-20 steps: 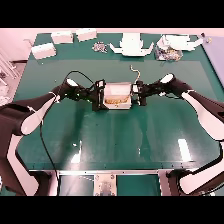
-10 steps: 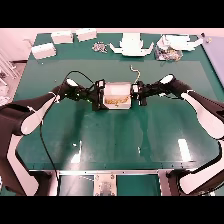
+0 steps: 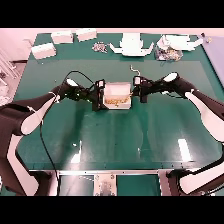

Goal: Fold the box and place the chain.

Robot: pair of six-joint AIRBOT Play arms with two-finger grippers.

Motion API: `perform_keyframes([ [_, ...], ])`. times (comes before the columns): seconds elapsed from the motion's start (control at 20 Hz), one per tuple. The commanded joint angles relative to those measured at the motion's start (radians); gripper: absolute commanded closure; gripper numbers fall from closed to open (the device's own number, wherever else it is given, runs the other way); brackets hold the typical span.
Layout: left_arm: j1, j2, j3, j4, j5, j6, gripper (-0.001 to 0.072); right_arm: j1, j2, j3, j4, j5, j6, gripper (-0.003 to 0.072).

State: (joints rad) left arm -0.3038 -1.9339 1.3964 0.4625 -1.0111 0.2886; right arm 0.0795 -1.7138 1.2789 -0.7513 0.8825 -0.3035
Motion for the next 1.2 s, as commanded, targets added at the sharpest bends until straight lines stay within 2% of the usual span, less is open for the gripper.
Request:
perform_keyframes([
  [0.0, 0.000, 0.000, 0.000, 0.000, 0.000, 0.000, 0.0241, 0.000, 0.058, 0.001, 0.074, -0.002, 0.093, 0.0677],
  [0.25, 0.000, 0.000, 0.000, 0.000, 0.000, 0.000, 0.0241, 0.000, 0.157, -0.007, 0.073, 0.001, 0.189, 0.0677],
  [0.45, 0.000, 0.000, 0.000, 0.000, 0.000, 0.000, 0.0240, 0.002, 0.252, -0.056, 0.041, 0.001, 0.266, 0.0678],
  [0.75, 0.000, 0.000, 0.000, 0.000, 0.000, 0.000, 0.0240, 0.056, 0.433, -0.181, -0.065, 0.000, 0.352, 0.0678],
  [1.15, 0.000, 0.000, 0.000, 0.000, 0.000, 0.000, 0.0241, 0.156, 0.647, -0.229, -0.201, -0.032, 0.512, 0.0679],
])
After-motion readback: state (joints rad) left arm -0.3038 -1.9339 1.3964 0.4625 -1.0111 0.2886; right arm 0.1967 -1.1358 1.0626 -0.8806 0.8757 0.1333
